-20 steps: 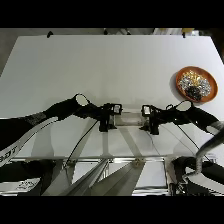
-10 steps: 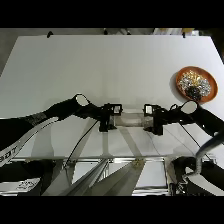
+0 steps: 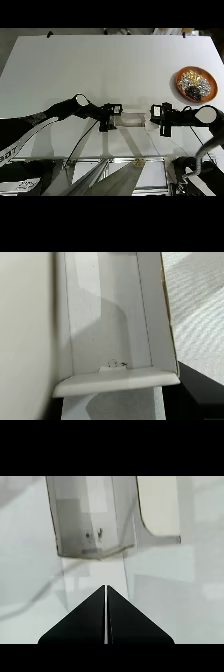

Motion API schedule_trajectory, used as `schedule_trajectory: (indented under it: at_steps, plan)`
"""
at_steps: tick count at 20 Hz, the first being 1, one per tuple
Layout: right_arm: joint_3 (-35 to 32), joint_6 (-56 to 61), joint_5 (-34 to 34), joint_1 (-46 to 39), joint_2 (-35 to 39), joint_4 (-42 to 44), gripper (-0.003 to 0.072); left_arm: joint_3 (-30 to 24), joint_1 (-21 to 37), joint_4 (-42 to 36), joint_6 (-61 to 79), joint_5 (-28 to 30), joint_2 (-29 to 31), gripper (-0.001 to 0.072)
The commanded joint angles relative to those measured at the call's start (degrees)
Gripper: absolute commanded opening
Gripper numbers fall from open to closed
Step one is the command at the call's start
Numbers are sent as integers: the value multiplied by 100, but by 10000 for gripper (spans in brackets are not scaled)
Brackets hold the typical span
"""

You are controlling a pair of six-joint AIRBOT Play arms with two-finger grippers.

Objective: Fold the box and place the chain.

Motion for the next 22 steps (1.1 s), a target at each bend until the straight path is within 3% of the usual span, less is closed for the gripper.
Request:
schedule_trajectory:
  at_steps: [1, 3, 6, 11, 18, 22]
  plan:
    - [4, -197, 339, 0, 258, 1202, 16, -2, 0, 2, 0, 2, 0, 256]
    - [4, -448, 129, 0, 229, 1958, 16, -2, 0, 2, 0, 0, 0, 256]
    - [4, -492, -702, 2, -190, 2726, 15, 0, 0, 2, 0, 0, 0, 256]
    - [4, 291, -2124, 0, -1397, 2929, 15, 0, 0, 2, 0, 0, 0, 256]
    - [7, 319, -1626, 0, -1753, 2940, 15, 0, 0, 2, 0, 0, 0, 256]
    - [83, 321, -1276, 0, -1204, 2889, 15, -2, 0, 2, 0, 0, 0, 256]
